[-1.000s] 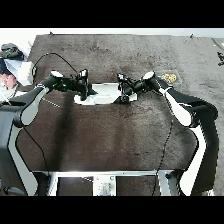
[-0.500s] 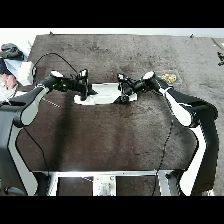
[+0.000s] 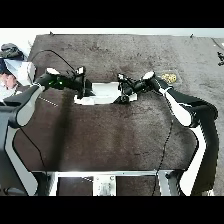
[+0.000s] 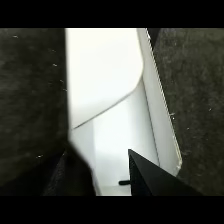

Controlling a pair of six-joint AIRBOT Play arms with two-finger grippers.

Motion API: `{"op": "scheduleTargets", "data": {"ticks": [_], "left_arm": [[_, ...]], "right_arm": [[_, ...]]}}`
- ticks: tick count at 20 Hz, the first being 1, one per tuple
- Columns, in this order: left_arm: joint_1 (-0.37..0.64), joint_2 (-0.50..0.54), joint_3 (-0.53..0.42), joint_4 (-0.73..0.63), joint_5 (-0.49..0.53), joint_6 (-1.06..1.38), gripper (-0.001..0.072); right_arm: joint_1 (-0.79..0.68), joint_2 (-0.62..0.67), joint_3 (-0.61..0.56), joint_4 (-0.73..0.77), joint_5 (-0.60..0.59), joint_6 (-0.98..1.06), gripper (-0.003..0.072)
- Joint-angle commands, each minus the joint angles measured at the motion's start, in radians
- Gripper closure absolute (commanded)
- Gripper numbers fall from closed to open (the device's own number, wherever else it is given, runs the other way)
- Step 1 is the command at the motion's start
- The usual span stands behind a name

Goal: Fold the box and place the chain.

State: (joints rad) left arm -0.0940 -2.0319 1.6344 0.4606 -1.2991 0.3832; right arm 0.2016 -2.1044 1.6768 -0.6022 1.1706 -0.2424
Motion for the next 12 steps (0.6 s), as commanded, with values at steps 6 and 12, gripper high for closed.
{"op": "scheduleTargets", "data": {"ticks": [6,12], "left_arm": [[0.094,0.127,0.021,0.001,-0.212,-0.117,0.0389],[0.024,0.148,0.020,0.008,-0.306,-0.278,0.0702]], "right_arm": [[0.000,-0.001,0.000,0.000,0.000,0.000,0.0214],[0.000,-0.001,0.000,0.000,0.000,0.000,0.0214]]}}
